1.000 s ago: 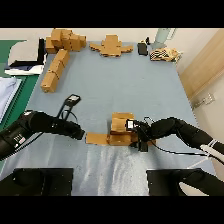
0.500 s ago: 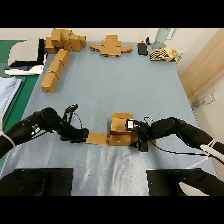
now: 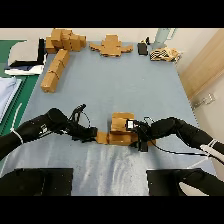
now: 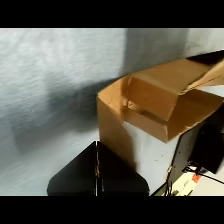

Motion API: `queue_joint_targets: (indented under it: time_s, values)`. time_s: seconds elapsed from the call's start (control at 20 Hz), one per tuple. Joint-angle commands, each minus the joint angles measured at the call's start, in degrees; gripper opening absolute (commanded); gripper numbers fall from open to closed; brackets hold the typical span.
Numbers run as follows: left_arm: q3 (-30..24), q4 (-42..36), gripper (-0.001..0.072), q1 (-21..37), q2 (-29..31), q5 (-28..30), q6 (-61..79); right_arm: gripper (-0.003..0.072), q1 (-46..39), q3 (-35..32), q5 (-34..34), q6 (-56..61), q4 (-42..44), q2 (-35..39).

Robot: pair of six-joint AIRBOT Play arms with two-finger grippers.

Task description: Fold the box.

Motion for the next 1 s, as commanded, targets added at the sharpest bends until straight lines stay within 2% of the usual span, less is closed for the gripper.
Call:
queue_joint_targets:
  time_s: [0.0,0.2,0.35,0.55,0.65,0.7,0.8,0.85,0.95]
  values:
    - [0.0,-2.8,0.0009,-3.5,-0.2,2.8,2.7,0.0509,0.0,0.0,0.0,0.0,0.0,0.0]
    - [0.4,-4.1,0.0010,-4.0,-0.2,2.3,3.5,0.0509,0.0,0.0,0.0,0.0,0.0,0.0]
    - [1.9,-5.9,0.0011,-6.6,-0.2,4.6,4.9,0.0509,0.0,0.0,0.0,0.0,0.0,0.0]
    - [6.9,6.8,0.0022,-5.2,-0.2,3.7,-2.3,0.0509,0.0,0.0,0.0,0.0,0.0,0.0]
    - [7.7,8.8,0.0509,-5.0,-0.2,5.1,-4.7,0.0509,0.0,0.0,0.0,0.0,0.0,0.0]
    - [7.7,8.7,0.0478,-5.2,-0.6,5.5,-4.6,0.0509,0.0,0.0,0.0,0.0,0.0,0.0]
    - [7.7,6.4,0.0480,-5.4,-2.0,4.9,-4.2,0.0510,0.0,0.0,0.0,0.0,0.0,0.0]
    - [7.7,4.4,0.0546,-5.3,-2.1,4.1,-2.5,0.0509,0.0,0.0,0.0,0.0,0.0,0.0]
    - [8.3,2.4,0.0558,-5.0,-1.9,2.8,-0.7,0.0510,0.0,0.0,0.0,0.0,0.0,0.0]
